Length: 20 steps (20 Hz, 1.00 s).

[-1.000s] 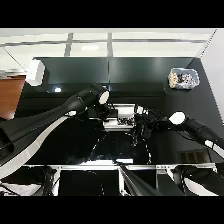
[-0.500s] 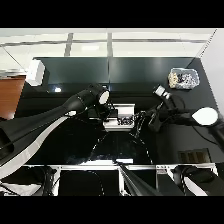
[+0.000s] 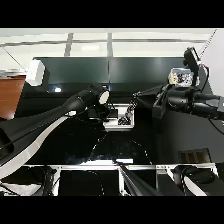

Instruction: Fold the box and place the chain.

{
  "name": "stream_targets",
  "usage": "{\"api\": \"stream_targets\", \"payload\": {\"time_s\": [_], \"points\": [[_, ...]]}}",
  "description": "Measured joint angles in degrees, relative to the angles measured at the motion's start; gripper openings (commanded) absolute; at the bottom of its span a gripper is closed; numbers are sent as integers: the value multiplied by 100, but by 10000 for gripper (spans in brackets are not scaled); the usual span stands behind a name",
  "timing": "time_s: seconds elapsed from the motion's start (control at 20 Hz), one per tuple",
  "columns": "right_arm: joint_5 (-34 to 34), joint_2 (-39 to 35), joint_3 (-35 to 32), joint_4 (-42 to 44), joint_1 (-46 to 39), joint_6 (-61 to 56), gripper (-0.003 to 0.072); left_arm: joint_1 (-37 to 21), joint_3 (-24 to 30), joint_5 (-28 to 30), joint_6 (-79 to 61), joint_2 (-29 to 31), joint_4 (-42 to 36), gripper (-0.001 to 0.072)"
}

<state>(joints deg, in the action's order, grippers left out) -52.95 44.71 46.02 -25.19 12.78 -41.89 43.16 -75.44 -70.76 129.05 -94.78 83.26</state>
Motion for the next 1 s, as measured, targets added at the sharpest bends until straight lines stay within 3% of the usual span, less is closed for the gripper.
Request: {"api": "stream_targets", "payload": {"time_s": [0.1,0.15,0.2,0.4,0.7,0.75,0.8,0.85,1.0], "points": [[-26,181,-37,136,39,-22,20,0,0,-4,0,0,0,27],[-35,289,-70,162,72,-28,171,0,0,-11,0,0,0,27],[-35,417,-101,173,111,-74,388,0,0,-11,0,0,2,27],[-57,754,-160,-245,94,-326,394,0,0,-2,0,-2,7,27],[-358,772,-168,-951,-944,-468,394,0,0,90,-9,-2,-4,35],[-459,772,-168,-1023,-1088,-470,394,0,-9,96,-11,-2,-31,175],[-557,772,-168,-1106,-1187,-474,394,0,-35,94,-15,0,-94,442],[-667,772,-168,-1211,-1263,-490,394,2,-81,85,-15,7,-140,587],[-898,772,-177,-1423,-1381,-492,394,46,-256,-114,-160,186,-109,586]]}}
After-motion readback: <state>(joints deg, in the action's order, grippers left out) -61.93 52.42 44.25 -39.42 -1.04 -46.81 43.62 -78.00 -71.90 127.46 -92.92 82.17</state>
